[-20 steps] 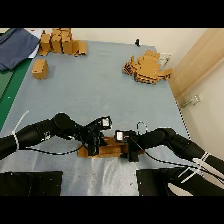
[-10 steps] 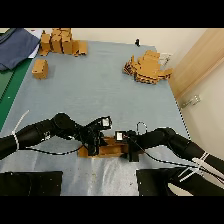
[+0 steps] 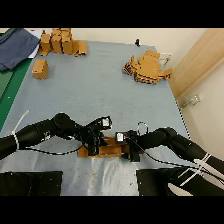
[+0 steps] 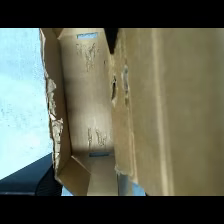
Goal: Fold the box.
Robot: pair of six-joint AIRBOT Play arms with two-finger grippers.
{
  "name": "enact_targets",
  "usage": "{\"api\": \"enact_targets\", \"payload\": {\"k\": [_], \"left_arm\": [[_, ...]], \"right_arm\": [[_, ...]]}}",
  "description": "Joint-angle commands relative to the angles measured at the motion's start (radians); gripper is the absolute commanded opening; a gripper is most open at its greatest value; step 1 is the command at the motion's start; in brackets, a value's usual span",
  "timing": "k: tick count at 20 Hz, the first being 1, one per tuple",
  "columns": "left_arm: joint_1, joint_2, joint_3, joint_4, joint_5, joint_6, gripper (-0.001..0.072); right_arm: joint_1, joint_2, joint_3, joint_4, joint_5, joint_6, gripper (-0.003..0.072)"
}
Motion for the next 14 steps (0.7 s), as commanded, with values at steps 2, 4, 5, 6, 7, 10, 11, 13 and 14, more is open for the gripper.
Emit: {"api": "enact_targets", "payload": {"k": [2,4,5,6,7,10,11,13,14], "left_arm": [[0.0,0.0,0.001,0.0,0.0,0.0,0.0015],[0.0,0.0,0.001,0.0,0.0,0.0,0.0015],[0.0,0.0,0.001,0.0,0.0,0.0,0.0015],[0.0,0.0,0.001,0.0,0.0,0.0,0.0015],[0.0,0.0,0.001,0.0,0.0,0.0,0.0015],[0.0,0.0,0.001,0.0,0.0,0.001,0.0014],[0.0,0.0,0.001,0.0,0.0,0.0,0.0015],[0.0,0.0,0.001,0.0,0.0,0.0,0.0014],[0.0,0.0,0.001,0.0,0.0,0.0,0.0015]], "right_arm": [[0.001,0.001,-0.007,-0.006,0.002,-0.003,0.0648],[0.002,0.001,-0.014,0.003,0.005,-0.003,0.0647],[0.002,0.001,-0.015,0.005,0.008,-0.003,0.0647],[0.002,0.001,-0.015,0.005,0.015,-0.003,0.0645],[0.002,0.001,-0.015,0.006,0.023,-0.003,0.0634],[0.002,0.001,-0.015,0.005,0.026,-0.003,0.0568],[0.002,0.001,-0.015,0.005,0.026,-0.003,0.0562],[0.007,0.001,-0.015,0.0,0.026,-0.003,0.0457],[0.014,0.001,-0.015,-0.006,0.024,-0.003,0.0415]]}}
